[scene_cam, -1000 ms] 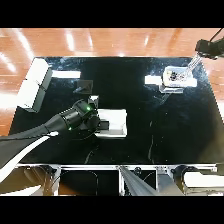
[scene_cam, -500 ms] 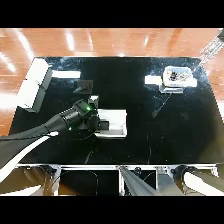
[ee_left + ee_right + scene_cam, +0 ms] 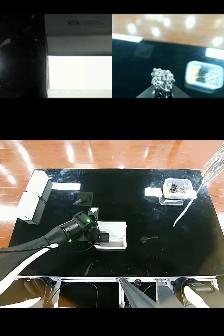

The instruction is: Fold the box and place the chain.

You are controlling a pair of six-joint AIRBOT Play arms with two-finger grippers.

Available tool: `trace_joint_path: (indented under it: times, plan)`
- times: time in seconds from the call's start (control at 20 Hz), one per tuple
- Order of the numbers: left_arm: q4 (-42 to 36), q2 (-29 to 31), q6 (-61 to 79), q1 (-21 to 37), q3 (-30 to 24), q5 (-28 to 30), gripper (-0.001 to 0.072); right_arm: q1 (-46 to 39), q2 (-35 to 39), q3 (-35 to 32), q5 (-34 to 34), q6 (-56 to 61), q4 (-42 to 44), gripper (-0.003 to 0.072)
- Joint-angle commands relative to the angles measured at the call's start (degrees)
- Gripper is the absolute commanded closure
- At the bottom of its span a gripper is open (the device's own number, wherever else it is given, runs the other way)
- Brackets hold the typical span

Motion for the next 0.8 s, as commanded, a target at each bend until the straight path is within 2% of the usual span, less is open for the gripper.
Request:
trace_joint_path:
  times: [0.0,0.2,0.35,0.75]
  plan:
    - [-0.02,0.0,0.02,0.02,0.02,0.02,0.069,9.14,1.81,-0.33,6.6,1.16,0.48,0.0661]
    - [-0.02,0.0,0.02,0.02,0.02,0.2,0.069,20.48,1.84,-4.28,10.73,1.51,0.48,0.0661]
    - [0.0,0.0,0.02,0.02,0.02,0.17,0.069,27.08,1.75,-7.76,9.9,1.64,1.73,0.0661]
    - [-0.02,0.0,0.02,0.02,0.02,0.11,0.069,30.08,-0.35,-8.74,2.89,0.72,10.71,0.066]
